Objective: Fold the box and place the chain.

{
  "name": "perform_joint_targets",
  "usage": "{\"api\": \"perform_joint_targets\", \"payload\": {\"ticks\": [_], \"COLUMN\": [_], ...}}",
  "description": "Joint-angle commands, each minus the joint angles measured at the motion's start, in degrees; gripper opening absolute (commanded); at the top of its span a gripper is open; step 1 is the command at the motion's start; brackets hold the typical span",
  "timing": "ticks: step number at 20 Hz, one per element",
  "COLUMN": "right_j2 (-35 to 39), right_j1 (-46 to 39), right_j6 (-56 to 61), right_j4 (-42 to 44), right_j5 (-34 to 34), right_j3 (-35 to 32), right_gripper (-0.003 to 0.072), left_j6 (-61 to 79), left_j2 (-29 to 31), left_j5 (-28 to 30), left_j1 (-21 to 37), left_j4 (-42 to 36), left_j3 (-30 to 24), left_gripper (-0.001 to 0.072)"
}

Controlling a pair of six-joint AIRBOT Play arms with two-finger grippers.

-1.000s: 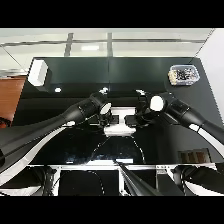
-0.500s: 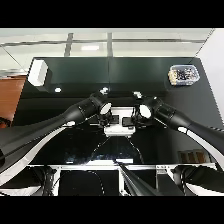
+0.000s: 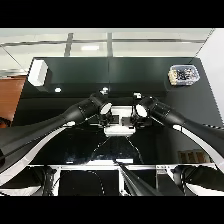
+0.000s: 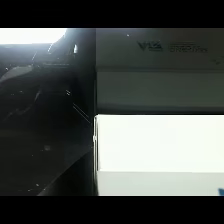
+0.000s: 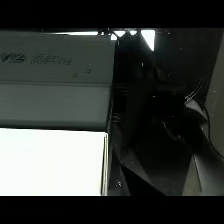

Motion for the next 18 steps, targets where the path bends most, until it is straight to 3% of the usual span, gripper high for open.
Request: {"api": "perform_joint_targets", "payload": {"ticks": [1,5,6,7,10,12,13,16,17,18], "right_j2": [-0.35,-0.33,-0.33,-0.33,-0.33,-0.33,-0.33,-0.31,-0.24,-0.02], "right_j1": [0.15,0.87,0.85,0.85,0.85,0.85,0.85,0.85,0.85,0.81], "right_j6": [1.53,1.49,1.49,1.49,1.51,1.51,1.42,1.38,1.38,1.05], "right_j4": [-0.04,-0.50,-0.42,-0.28,-0.24,-0.24,-0.24,-0.24,-0.24,-0.35], "right_j5": [0.79,1.33,1.36,1.36,1.36,1.33,1.36,1.33,1.33,1.38], "right_j3": [0.22,0.37,0.39,0.42,0.76,0.79,0.76,0.79,0.81,1.01], "right_gripper": [0.0010,0.0010,0.0035,0.0167,0.0200,0.0182,0.0030,0.0012,0.0054,0.0299], "left_j6": [0.02,0.02,0.02,0.02,0.02,0.02,0.02,0.02,0.02,0.02], "left_j2": [0.00,0.00,0.00,0.00,0.00,0.00,0.00,0.00,0.00,0.00], "left_j5": [-0.20,-0.20,-0.22,-0.20,-0.15,-0.15,-0.15,-0.17,-0.17,-0.20], "left_j1": [0.04,0.04,0.04,0.04,0.04,0.04,0.04,0.04,0.04,0.04], "left_j4": [0.13,0.13,0.13,0.13,0.13,0.13,0.15,0.13,0.13,0.13], "left_j3": [0.07,0.07,0.07,0.07,0.07,0.07,0.07,0.07,0.07,0.07], "left_gripper": [0.0026,0.0025,0.0025,0.0026,0.0026,0.0025,0.0025,0.0025,0.0026,0.0025]}}
